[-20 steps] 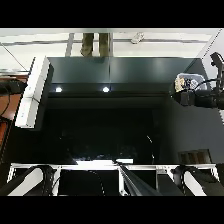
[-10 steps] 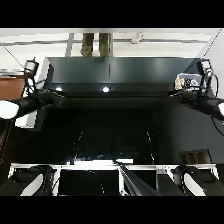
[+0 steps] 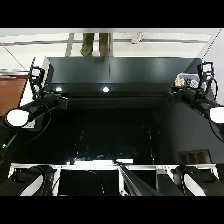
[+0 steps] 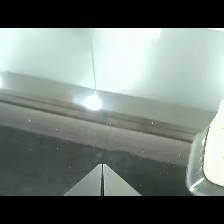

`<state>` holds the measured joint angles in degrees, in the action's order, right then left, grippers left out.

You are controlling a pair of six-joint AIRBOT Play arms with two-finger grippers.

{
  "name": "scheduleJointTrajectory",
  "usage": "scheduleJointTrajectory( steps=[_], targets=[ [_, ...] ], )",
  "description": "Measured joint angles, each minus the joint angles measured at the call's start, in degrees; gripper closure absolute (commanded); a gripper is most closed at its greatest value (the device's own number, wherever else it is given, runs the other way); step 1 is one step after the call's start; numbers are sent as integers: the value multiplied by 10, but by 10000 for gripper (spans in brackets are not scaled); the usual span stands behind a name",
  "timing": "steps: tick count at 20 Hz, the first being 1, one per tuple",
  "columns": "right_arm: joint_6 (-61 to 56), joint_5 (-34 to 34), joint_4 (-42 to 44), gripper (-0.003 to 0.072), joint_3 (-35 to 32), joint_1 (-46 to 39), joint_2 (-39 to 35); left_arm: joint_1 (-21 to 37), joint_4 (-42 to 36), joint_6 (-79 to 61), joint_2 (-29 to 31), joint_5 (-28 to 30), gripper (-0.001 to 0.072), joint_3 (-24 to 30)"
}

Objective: Fold the box and place the chain.

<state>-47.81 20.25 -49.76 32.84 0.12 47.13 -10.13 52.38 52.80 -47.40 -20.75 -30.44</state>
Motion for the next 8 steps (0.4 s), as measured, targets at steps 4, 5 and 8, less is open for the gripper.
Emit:
scheduleJointTrajectory(
  steps=[4,5,8],
  targets=[
    [0,-9,-2,677,-1,0,0,-1,0,0,0,5,682,2],
    [0,-9,-2,676,-1,0,0,-2,0,0,0,7,682,2],
    [1,-11,-2,677,-2,0,0,-2,0,0,0,7,682,2]
  ],
)
